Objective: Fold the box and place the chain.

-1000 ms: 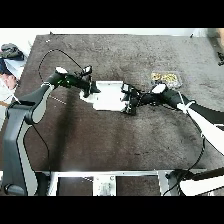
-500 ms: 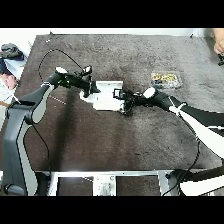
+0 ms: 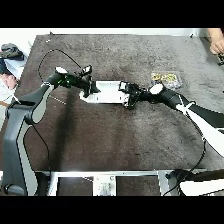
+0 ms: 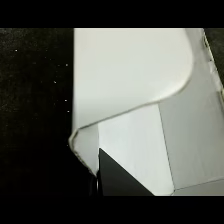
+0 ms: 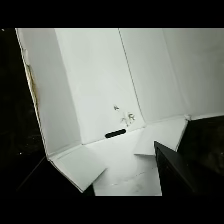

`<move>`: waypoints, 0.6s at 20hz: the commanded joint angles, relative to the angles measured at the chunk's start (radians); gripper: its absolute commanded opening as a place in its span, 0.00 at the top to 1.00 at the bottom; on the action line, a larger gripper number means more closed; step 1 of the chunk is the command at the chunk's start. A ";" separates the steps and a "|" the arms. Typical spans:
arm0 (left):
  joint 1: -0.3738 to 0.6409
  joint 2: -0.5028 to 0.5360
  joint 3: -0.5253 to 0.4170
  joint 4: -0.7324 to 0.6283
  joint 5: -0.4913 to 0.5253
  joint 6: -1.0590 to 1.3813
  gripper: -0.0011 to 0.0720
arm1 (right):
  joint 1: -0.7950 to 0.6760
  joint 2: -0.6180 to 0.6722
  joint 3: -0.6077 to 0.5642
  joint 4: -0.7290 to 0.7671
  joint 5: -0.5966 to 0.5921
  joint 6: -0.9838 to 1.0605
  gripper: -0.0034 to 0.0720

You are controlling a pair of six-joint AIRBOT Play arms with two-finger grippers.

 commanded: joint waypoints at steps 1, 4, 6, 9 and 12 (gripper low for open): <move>0.001 0.000 0.000 0.000 -0.001 0.000 0.97 | -0.007 0.002 0.018 0.005 0.031 -0.011 0.00; 0.001 0.000 0.000 0.000 -0.001 0.000 0.97 | -0.015 0.001 0.049 0.037 0.033 -0.029 0.01; 0.001 0.000 0.000 0.000 -0.001 0.000 0.97 | -0.036 -0.001 0.054 0.109 0.034 -0.083 0.01; 0.001 0.000 0.000 0.000 -0.001 0.000 0.97 | -0.073 -0.017 0.066 0.182 0.081 -0.148 0.01; 0.001 0.000 0.000 0.000 -0.001 0.000 0.97 | -0.102 -0.079 0.132 0.185 0.173 -0.150 0.01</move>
